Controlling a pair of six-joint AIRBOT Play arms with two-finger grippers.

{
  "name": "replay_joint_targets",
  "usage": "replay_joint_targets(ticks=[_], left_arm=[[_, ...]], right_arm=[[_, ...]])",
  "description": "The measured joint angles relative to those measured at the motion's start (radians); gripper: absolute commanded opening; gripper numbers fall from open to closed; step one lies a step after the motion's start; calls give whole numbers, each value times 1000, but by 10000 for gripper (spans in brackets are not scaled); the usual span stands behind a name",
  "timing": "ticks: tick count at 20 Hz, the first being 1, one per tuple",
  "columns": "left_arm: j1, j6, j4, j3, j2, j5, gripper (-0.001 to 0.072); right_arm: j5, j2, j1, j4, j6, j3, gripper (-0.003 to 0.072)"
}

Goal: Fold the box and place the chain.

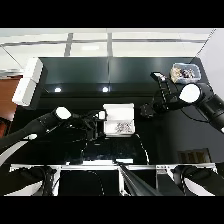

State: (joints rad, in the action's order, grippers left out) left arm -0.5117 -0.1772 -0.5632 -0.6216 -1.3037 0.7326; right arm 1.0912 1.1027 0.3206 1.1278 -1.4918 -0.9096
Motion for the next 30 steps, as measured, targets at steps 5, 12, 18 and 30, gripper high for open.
replay_joint_targets(ticks=[5, 12, 18, 30], left_arm=[[-34, -3, 18, -6, -8, -38, 435], [-48, -3, 18, -8, -10, -48, 397], [-48, -3, 15, -8, -10, -49, 398], [-48, -3, 14, -8, -10, -48, 397]], right_arm=[[-23, 0, 0, 0, 0, 0, 326], [-285, 19, 0, -4, -27, 1, 715], [-321, 114, 16, -87, 87, -1, 707], [-6, 94, 75, -165, 833, -13, 707]])
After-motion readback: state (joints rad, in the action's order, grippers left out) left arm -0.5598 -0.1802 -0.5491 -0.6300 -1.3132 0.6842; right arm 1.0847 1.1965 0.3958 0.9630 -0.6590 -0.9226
